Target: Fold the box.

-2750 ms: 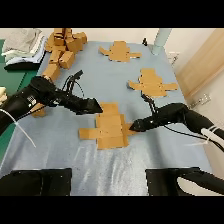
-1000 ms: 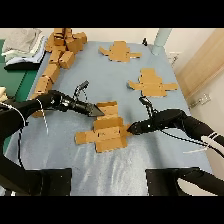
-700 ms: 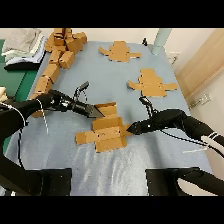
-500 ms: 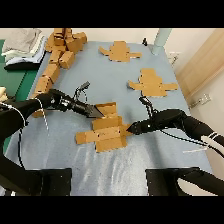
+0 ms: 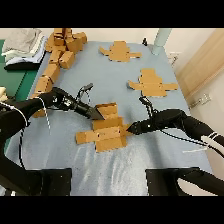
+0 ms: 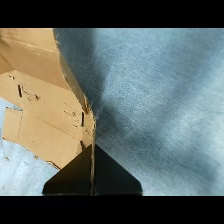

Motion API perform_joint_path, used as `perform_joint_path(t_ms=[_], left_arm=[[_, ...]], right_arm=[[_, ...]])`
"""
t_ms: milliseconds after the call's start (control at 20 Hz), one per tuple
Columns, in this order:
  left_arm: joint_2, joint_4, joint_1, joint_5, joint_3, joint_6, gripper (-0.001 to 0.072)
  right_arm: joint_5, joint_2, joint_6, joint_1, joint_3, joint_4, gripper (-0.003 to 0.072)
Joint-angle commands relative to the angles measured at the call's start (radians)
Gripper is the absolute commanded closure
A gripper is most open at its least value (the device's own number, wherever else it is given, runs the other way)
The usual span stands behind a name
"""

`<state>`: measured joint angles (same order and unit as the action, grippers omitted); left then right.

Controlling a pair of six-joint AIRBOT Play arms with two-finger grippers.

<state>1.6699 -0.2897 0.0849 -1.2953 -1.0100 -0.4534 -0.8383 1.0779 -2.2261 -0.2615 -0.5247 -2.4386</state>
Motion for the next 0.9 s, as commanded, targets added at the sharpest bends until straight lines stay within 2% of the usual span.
perform_joint_path(t_ms=[0, 450, 500, 550, 700, 800, 850], left_arm=[[0.001, -0.022, 0.014, 0.021, -0.016, -0.009, 0.0494], [0.001, -0.051, 0.013, 0.020, -0.077, -0.047, 0.0496], [0.001, -0.076, 0.014, 0.019, -0.077, -0.063, 0.0530], [0.001, -0.101, 0.015, 0.008, -0.077, -0.065, 0.0604], [0.001, -0.120, 0.015, -0.007, -0.077, -0.079, 0.0606], [0.001, -0.119, 0.015, -0.005, -0.077, -0.066, 0.0696], [0.001, -0.119, 0.015, 0.000, -0.078, -0.061, 0.0696]], right_arm=[[-0.001, 0.000, 0.000, -0.001, 0.000, 0.000, 0.0684], [-0.004, 0.000, 0.000, -0.001, 0.000, 0.004, 0.0684], [-0.004, 0.000, 0.000, -0.001, 0.000, 0.004, 0.0684], [-0.003, 0.000, 0.000, -0.001, 0.000, 0.004, 0.0684], [-0.003, 0.000, 0.000, -0.001, 0.000, 0.007, 0.0684], [-0.003, 0.000, 0.000, -0.001, 0.000, 0.007, 0.0684], [-0.003, 0.000, 0.000, -0.001, 0.000, 0.007, 0.0682]])
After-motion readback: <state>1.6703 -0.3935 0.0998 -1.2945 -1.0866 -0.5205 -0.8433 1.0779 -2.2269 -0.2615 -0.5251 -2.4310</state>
